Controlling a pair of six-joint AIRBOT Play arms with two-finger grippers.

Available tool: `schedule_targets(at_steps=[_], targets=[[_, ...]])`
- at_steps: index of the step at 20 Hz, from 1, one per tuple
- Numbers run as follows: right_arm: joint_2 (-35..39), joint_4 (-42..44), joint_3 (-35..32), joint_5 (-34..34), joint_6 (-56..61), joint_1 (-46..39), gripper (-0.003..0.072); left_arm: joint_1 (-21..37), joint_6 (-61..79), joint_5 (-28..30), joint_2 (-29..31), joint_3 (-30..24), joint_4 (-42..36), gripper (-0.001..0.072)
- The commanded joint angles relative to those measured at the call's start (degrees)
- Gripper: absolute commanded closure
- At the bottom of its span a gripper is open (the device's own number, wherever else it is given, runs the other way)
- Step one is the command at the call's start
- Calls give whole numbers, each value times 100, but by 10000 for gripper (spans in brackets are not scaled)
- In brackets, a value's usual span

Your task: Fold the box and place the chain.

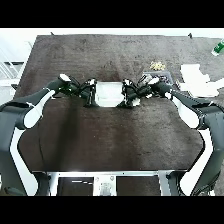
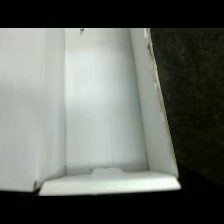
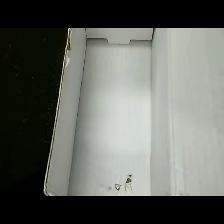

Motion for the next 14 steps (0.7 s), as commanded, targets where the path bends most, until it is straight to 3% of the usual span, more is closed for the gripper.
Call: schedule_targets(at_steps=[1,5,14], targets=[[0,2,0,-2,4,4,108,2,-9,9,-4,2,-39,8],[0,2,0,-2,4,4,108,2,-9,-50,-4,2,-306,7],[0,2,0,-2,4,4,109,2,-4,-33,-4,2,-127,8]])
